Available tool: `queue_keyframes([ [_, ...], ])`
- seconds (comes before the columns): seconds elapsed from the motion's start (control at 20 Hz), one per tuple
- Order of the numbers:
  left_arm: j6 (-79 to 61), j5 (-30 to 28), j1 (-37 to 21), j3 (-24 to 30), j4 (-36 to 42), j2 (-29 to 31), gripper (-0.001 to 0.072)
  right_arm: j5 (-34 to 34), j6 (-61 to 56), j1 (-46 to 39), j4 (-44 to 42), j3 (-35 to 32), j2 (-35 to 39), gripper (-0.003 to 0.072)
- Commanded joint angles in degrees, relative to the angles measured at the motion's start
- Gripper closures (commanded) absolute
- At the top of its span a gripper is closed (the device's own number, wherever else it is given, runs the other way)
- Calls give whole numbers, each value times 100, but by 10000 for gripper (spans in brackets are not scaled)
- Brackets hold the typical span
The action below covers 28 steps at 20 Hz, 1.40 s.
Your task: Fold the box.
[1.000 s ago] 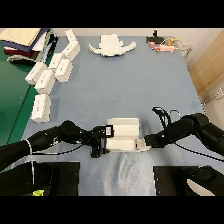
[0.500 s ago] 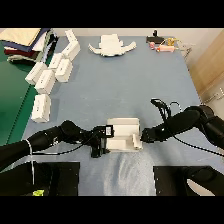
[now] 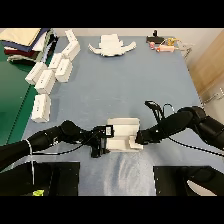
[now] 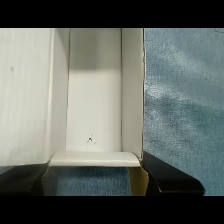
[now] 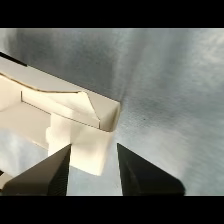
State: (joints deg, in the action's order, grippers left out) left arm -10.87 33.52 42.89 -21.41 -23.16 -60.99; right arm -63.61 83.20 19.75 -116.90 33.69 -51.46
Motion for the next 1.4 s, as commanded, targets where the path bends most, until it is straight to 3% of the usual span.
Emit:
queue_keyframes([
  [0.0,-2,0,-2,-2,-2,-4,368,302,-671,531,614,83,-380,250],
  [0.25,-2,0,-2,-4,-2,-4,367,-136,-2162,1419,2111,704,-828,263],
  [0.5,-2,-2,-2,-4,-2,-4,367,-680,-3202,2092,2734,1239,-1462,269],
  [0.8,-2,-2,-2,-4,-2,-4,367,-887,-3788,2109,2647,1388,-1808,270],
  [1.0,-2,-2,-2,-4,-2,-4,367,-870,-3884,2109,2647,1386,-2020,430],
  [1.05,-2,-2,-2,-4,-2,-4,367,-839,-3880,2114,2647,1386,-2061,541],
  [1.15,-2,0,-2,-4,-2,-4,367,-837,-3882,2205,2667,1386,-2116,678],
  [1.35,-2,2,-2,-4,-2,-4,367,-841,-3926,2288,2664,1388,-2124,680],
])
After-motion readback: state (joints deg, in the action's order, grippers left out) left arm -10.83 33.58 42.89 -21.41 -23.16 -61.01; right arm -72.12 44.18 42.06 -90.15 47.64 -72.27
